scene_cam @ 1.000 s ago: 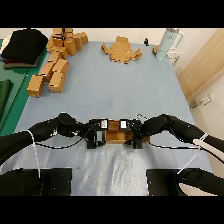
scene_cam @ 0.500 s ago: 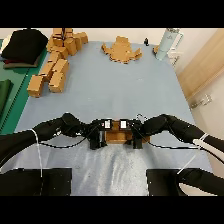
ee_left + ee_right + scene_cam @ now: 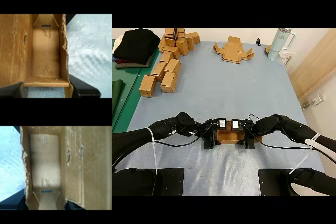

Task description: Fold the box.

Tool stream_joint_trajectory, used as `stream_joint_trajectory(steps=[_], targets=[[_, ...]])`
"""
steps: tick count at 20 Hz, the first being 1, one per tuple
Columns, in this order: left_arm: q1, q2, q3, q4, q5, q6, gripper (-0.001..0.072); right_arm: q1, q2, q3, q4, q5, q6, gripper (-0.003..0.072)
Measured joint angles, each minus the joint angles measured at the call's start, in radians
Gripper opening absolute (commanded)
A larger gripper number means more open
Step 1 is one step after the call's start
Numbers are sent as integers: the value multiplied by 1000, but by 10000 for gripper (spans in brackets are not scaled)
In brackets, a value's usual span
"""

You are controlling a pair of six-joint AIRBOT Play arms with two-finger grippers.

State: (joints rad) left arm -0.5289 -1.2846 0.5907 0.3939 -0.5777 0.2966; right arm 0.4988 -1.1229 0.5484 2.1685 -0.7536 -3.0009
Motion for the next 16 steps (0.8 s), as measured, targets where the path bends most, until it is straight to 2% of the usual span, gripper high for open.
stream_joint_trajectory(steps=[16], targets=[[-1,-3,2,17,0,-6,449,0,0,0,0,1,0,524]])
